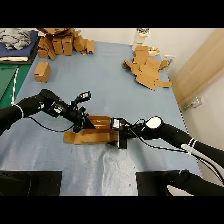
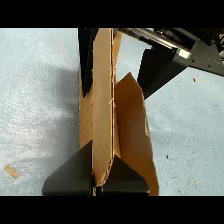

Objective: Fold the box.

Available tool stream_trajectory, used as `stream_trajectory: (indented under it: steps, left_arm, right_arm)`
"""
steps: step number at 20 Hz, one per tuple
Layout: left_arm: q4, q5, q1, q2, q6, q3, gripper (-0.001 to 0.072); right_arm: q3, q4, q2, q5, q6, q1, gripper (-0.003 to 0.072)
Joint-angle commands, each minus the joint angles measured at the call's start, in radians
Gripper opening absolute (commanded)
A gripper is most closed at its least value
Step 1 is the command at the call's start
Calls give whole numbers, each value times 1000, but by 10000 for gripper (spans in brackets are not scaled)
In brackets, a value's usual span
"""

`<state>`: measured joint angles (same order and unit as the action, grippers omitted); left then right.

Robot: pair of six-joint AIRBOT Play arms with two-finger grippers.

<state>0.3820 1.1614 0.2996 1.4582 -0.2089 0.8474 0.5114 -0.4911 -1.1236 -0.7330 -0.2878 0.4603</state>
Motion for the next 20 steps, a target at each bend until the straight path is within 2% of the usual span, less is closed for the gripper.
stream_trajectory:
  steps: [1,6,20]
  left_arm:
    - [0,0,0,1,0,1,14]
    - [0,0,0,0,0,1,14]
    - [0,0,0,1,0,1,14]
  right_arm:
    - [0,-6,-23,-50,0,-2,711]
    - [8,-1,-24,-143,-74,-75,709]
    - [52,8,-74,-176,-118,-79,709]
